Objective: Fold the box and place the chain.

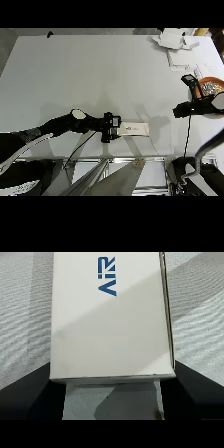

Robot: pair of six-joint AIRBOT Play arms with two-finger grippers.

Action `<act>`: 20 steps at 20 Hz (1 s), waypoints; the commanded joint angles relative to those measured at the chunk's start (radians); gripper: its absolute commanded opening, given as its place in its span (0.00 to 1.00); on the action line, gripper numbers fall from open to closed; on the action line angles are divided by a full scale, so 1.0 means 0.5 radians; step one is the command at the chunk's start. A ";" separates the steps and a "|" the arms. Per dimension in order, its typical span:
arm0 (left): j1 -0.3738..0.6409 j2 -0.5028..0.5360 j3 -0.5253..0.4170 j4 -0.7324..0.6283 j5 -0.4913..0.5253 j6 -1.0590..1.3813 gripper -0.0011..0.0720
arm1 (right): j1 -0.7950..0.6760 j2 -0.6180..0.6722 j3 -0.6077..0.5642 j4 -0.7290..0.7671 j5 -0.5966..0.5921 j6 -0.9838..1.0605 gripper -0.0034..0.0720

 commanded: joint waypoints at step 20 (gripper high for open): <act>0.538 0.832 0.000 0.753 0.224 -1.466 0.39 | -0.107 -0.011 0.002 -0.018 0.085 0.107 0.07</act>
